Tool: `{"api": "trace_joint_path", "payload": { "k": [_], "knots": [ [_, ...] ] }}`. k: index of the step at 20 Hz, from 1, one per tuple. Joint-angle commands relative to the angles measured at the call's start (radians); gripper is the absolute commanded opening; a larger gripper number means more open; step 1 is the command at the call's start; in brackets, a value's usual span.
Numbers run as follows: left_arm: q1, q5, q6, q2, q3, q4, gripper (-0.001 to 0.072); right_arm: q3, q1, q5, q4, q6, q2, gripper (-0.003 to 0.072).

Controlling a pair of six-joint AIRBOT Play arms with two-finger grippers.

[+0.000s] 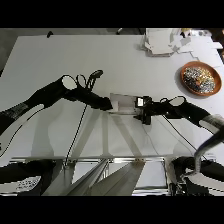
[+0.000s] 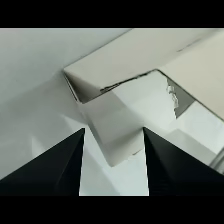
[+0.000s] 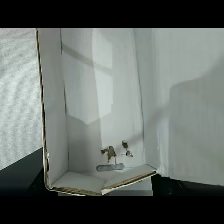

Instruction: Fold the box and place the chain.

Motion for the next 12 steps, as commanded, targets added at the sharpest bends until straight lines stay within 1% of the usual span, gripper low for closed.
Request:
{"api": "trace_joint_path", "payload": {
  "k": [1, 6, 9, 12],
  "knots": [
    [-0.042, 0.025, -0.192, -0.005, 0.047, 0.191, 0.0415, 0.000, 0.000, 0.000, 0.000, 0.000, 0.000, 0.0404],
    [-0.109, 0.016, -0.303, -0.029, 0.122, 0.303, 0.0414, 0.000, 0.000, 0.000, 0.000, 0.000, 0.000, 0.0404],
    [-0.135, -0.015, -0.345, -0.055, 0.150, 0.325, 0.0415, 0.000, 0.000, 0.000, 0.000, 0.000, 0.000, 0.0404],
    [-0.157, -0.025, -0.404, -0.058, 0.163, 0.342, 0.0415, 0.000, 0.000, 0.000, 0.000, 0.000, 0.000, 0.0404]
  ]
}}
